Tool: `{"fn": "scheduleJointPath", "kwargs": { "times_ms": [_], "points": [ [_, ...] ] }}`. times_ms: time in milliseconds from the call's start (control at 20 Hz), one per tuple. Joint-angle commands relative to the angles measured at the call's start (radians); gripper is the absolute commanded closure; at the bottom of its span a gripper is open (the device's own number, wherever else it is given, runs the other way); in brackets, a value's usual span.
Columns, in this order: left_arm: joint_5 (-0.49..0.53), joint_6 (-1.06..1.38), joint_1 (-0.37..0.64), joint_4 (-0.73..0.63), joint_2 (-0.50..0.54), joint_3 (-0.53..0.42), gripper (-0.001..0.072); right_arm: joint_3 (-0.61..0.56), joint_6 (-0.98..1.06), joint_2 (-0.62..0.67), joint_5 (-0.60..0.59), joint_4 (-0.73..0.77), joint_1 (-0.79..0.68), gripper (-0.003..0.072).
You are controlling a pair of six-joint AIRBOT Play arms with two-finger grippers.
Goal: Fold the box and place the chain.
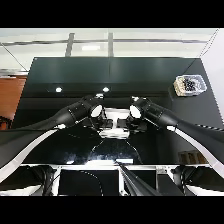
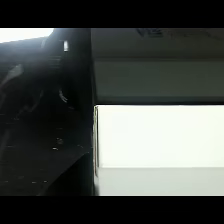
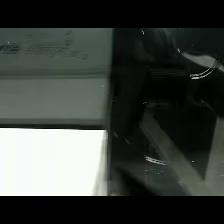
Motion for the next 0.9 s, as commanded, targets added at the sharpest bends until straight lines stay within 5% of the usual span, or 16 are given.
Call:
{"fn": "scheduleJointPath", "kwargs": {
  "times_ms": [0,200,350,500,600,700,850],
  "points": [
    [0.004,0.003,0.0,-0.007,0.0,0.0,0.0682,0.0,-0.046,0.01,-0.003,0.008,-0.006,0.0345],
    [0.001,0.003,0.0,-0.007,0.0,0.0,0.0682,0.001,-0.196,0.087,0.026,0.017,-0.019,0.0346],
    [0.0,0.003,0.0,-0.007,0.0,0.0,0.0682,0.007,-0.32,0.261,0.053,-0.016,-0.026,0.0346],
    [0.0,0.003,0.0,-0.008,0.0,0.0,0.0682,0.006,-0.334,0.421,0.166,-0.259,-0.093,0.0346],
    [0.001,0.003,0.0,-0.008,0.0,0.0,0.0682,0.002,-0.338,0.466,0.177,-0.575,-0.174,0.0346],
    [0.002,0.003,0.0,-0.008,0.0,0.0,0.0682,-0.019,-0.338,0.465,0.04,-0.795,-0.292,0.0346],
    [0.005,0.003,0.0,-0.007,0.0,0.0,0.0682,-0.031,-0.281,0.397,-0.304,-0.755,-0.571,0.0345]
  ]
}}
